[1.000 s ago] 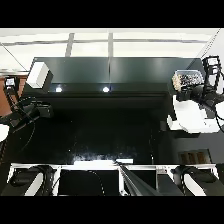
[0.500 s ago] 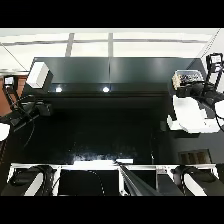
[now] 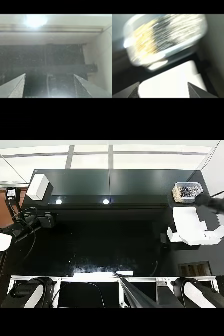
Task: Fold the box and place the chain.
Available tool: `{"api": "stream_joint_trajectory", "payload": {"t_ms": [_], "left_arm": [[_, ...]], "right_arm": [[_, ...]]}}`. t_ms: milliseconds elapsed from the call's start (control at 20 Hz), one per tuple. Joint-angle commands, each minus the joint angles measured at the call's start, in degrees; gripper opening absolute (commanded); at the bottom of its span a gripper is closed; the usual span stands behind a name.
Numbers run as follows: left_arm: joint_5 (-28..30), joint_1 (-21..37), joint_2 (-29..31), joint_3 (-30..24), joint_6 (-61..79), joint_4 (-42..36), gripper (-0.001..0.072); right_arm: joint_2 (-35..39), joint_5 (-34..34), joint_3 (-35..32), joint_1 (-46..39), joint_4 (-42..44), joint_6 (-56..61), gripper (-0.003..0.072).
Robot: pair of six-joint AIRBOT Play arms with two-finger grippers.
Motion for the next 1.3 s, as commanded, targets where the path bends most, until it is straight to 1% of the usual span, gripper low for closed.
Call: {"api": "stream_joint_trajectory", "payload": {"t_ms": [0, 100, 200, 350, 450, 500, 650, 700, 850, 900, 950, 1000, 1100, 1150, 1200, 1250], "left_arm": [[-2.2, 0.0, -0.1, 0.0, 0.1, -0.1, 0.0712], [-2.2, 0.0, -0.1, 0.0, 0.0, -0.1, 0.0712], [-2.1, 0.0, -0.1, 0.0, 0.0, -0.1, 0.0712], [-2.1, 0.0, -0.1, 0.0, 0.0, -0.1, 0.0713], [-2.1, 0.0, -0.1, 0.0, 0.0, -0.1, 0.0712], [-2.2, 0.0, -0.1, 0.0, 0.0, -0.1, 0.0712], [-2.1, 0.0, -0.1, 0.0, 0.0, -0.1, 0.0712], [-2.1, 0.0, -0.1, 0.0, 0.0, -0.1, 0.0712], [-2.1, 0.0, -0.1, 0.0, 0.0, -0.1, 0.0713], [-2.1, 0.0, -0.1, 0.0, 0.0, -0.1, 0.0712], [-2.1, 0.0, -0.1, 0.0, 0.0, -0.1, 0.0712], [-2.1, 0.0, -0.1, 0.0, 0.0, -0.1, 0.0712], [-2.1, 0.0, -0.1, 0.0, 0.0, -0.1, 0.0712], [-2.2, 0.0, -0.1, 0.0, 0.0, -0.1, 0.0712], [-2.6, 0.0, -0.1, 0.0, 0.0, -0.3, 0.0712], [-3.2, 0.0, -0.1, 0.0, 0.0, -0.5, 0.0711]], "right_arm": [[-5.6, 4.7, 8.8, -11.7, 0.3, 2.6, 0.072], [-9.8, 8.5, 13.8, -16.7, 0.3, -0.3, 0.072], [-13.3, 14.6, 17.2, -20.8, 0.2, -6.3, 0.072], [-19.1, 26.9, 19.5, -27.2, 0.3, -8.4, 0.072], [-22.5, 33.6, 19.5, -29.9, -0.1, -14.1, 0.072], [-24.1, 35.3, 19.5, -30.4, -1.0, -15.8, 0.072], [-27.9, 39.6, 19.5, -29.6, -1.3, -25.7, 0.072], [-28.8, 40.2, 19.5, -29.1, -1.4, -27.8, 0.072], [-29.4, 37.2, 19.8, -28.2, -1.3, -30.0, 0.072], [-29.4, 37.3, 20.2, -28.1, -1.4, -31.1, 0.0655], [-29.4, 37.4, 20.7, -28.0, -1.5, -31.5, 0.0568], [-29.4, 37.9, 21.1, -28.0, -1.4, -32.7, 0.0548], [-29.3, 39.0, 21.5, -28.0, -1.2, -35.3, 0.0259], [-29.3, 39.4, 21.5, -28.0, -1.2, -36.2, 0.0151], [-29.3, 40.0, 21.5, -28.0, -0.6, -37.2, 0.0119], [-29.2, 40.7, 21.5, -28.0, 0.5, -38.9, 0.0117]]}}
